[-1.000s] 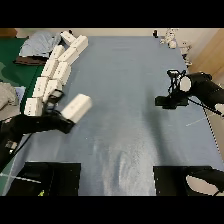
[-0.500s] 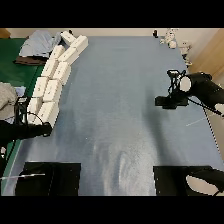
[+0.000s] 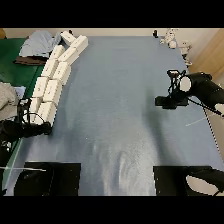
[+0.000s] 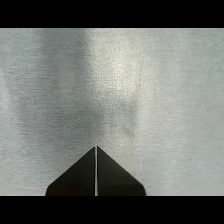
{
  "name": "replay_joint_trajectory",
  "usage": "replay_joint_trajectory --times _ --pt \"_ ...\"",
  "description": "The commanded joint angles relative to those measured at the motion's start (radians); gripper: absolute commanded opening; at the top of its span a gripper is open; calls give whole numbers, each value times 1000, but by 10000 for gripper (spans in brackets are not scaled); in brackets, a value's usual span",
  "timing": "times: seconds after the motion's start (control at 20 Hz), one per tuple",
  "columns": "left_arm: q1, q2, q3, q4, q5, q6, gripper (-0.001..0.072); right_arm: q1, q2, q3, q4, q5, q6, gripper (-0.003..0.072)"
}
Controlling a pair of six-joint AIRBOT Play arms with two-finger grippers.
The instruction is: Fold the box.
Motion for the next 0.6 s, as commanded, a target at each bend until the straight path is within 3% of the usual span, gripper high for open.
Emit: replay_joint_trajectory --times 0.0,0.25,0.55 --pt "2 -73 -5 -53 58 132 491 0 0 1 0 0 0 20" --pt "2 -166 -5 -80 88 174 491 0 0 1 0 0 0 20" --pt "2 -174 -5 -82 87 174 491 0 0 1 0 0 0 20"
